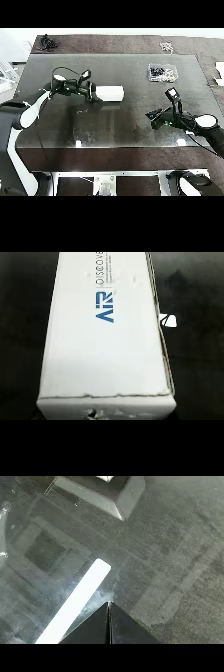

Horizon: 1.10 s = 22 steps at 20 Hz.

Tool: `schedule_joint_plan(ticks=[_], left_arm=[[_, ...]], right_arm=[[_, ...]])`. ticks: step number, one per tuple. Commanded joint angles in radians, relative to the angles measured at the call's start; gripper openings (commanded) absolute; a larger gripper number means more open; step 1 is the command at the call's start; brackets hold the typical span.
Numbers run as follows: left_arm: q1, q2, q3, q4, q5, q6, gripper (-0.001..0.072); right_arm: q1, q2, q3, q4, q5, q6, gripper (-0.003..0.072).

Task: Fold the box and place the chain.

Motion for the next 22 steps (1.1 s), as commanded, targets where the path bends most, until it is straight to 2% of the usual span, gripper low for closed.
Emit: schedule_joint_plan(ticks=[1, 6, 9, 11, 14, 17, 20, 22], left_arm=[[0.003, 0.104, 0.002, 0.076, 0.101, -0.133, 0.0014], [0.113, 0.359, -0.049, 0.11, 0.278, -0.284, 0.0014], [0.244, 0.51, -0.139, 0.116, 0.477, -0.349, 0.0014], [0.341, 0.563, -0.179, 0.147, 0.577, -0.406, 0.0015], [0.479, 0.55, -0.208, 0.165, 0.653, -0.47, 0.0017], [0.57, 0.467, -0.218, 0.157, 0.712, -0.557, 0.0018], [0.605, 0.362, -0.215, 0.158, 0.708, -0.57, 0.0017], [0.605, 0.307, -0.211, 0.158, 0.741, -0.569, 0.0018]], right_arm=[[0.0, 0.001, -0.006, 0.002, -0.002, -0.001, 0.0011], [0.0, 0.001, -0.006, 0.002, -0.002, -0.001, 0.0011], [0.0, 0.001, -0.006, 0.002, -0.002, -0.001, 0.0012], [0.0, 0.0, -0.006, 0.002, -0.003, -0.001, 0.0012], [0.0, 0.0, -0.006, 0.003, -0.002, -0.001, 0.0012], [0.0, 0.0, -0.006, 0.021, -0.006, -0.001, 0.0012], [0.0, 0.0, -0.006, 0.044, -0.006, -0.001, 0.0012], [0.0, -0.001, -0.006, 0.063, -0.011, -0.001, 0.0012]])
